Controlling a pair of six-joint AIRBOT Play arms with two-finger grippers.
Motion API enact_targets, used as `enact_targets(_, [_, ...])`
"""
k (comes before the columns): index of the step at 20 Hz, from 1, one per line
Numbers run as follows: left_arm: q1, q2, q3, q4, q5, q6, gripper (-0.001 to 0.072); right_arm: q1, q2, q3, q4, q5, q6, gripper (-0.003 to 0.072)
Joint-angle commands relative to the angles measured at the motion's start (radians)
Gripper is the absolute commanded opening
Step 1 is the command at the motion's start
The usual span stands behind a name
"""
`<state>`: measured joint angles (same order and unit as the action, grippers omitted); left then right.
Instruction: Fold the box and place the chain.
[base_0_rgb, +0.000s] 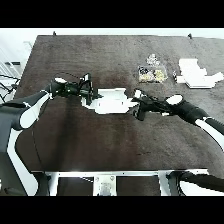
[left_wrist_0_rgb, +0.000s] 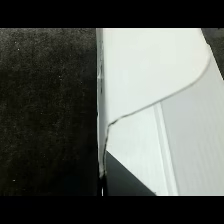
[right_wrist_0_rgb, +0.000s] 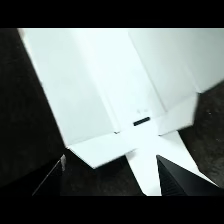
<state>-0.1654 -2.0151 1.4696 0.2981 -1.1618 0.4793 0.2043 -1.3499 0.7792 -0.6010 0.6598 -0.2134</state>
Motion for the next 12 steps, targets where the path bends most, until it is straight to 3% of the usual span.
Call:
enact_targets(1, [0.0, 0.0, 0.001, 0.0, 0.0, 0.0, 0.0021, 0.057, -0.024, -0.002, -0.026, -0.048, -0.008, 0.0683])
enact_targets(12, [0.0, 0.0, 0.001, 0.0, 0.0, 0.0, 0.0021, 0.082, -0.112, 0.048, -0.009, -0.14, -0.034, 0.0682])
